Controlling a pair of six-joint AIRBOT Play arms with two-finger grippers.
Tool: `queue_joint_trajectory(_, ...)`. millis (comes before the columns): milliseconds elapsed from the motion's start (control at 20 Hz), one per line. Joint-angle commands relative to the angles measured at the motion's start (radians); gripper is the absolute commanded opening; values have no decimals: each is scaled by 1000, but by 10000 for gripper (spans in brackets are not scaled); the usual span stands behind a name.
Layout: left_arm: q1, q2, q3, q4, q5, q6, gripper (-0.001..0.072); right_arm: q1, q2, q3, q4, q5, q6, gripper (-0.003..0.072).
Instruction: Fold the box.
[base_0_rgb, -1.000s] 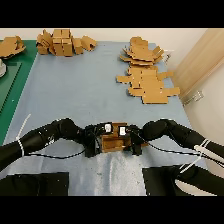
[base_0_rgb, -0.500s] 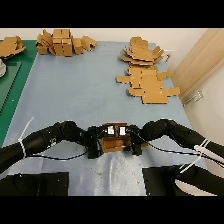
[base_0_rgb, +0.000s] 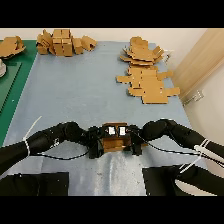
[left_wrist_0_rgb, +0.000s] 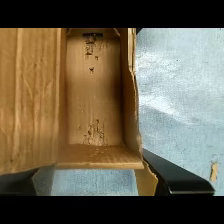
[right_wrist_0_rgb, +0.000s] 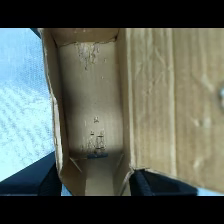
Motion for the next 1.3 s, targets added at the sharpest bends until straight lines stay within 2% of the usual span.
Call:
queue_joint_trajectory(0,0,-5,-1,-4,16,0,709,1,0,0,0,0,0,470)
queue_joint_trajectory(100,-6,-5,-1,-9,27,-1,684,1,0,0,0,0,0,470)
queue_joint_trajectory(150,-15,-5,-1,-11,29,0,563,1,0,0,0,0,0,470)
queue_joint_trajectory(200,-25,-5,-1,-10,30,2,531,1,0,0,0,0,0,470)
queue_joint_trajectory(1150,-29,-13,-1,2,29,3,531,0,1,0,-19,3,0,470)
queue_joint_trajectory(1200,-29,-13,-1,2,29,3,531,0,1,0,-31,3,0,476)
queue_joint_trajectory(1250,-29,-13,-1,2,29,3,531,0,1,1,-19,3,0,514)
